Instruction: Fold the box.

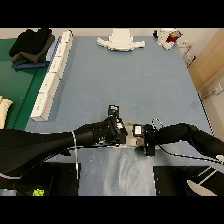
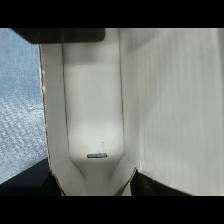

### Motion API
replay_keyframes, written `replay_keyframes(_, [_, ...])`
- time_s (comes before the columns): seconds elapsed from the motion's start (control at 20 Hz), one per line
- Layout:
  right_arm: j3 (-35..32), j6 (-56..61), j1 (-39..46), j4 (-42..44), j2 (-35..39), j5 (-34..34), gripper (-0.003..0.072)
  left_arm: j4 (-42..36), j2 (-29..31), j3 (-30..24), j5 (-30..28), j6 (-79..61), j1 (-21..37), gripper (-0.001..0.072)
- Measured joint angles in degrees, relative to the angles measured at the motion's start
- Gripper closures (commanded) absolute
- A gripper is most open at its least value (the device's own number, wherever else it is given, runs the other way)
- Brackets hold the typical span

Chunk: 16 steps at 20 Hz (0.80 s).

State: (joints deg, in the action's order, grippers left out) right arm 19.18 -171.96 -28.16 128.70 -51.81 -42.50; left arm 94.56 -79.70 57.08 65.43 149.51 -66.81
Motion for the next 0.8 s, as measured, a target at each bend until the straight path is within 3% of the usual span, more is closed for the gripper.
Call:
replay_keyframes(0.3, [0.0,0.0,0.0,0.0,0.0,0.0,0.0142,-0.1,0.0,0.7,0.2,0.0,0.0,0.0257])
replay_keyframes(0.65, [0.0,0.0,0.0,0.0,0.0,0.0,0.0143,-0.1,3.6,8.8,12.2,-5.7,0.0,0.0258])
replay_keyframes(0.7, [0.0,0.0,0.0,0.0,0.0,0.0,0.0143,-0.3,4.4,10.1,14.5,-6.7,-0.1,0.0331])
replay_keyframes(0.75, [0.0,0.0,0.0,0.0,0.0,0.0,0.0143,-0.6,5.3,11.1,16.9,-7.6,-0.2,0.0706])
replay_keyframes(0.8, [0.0,0.0,0.0,0.0,0.0,0.0,0.0143,-0.8,6.3,11.9,19.1,-8.6,-0.4,0.0695])
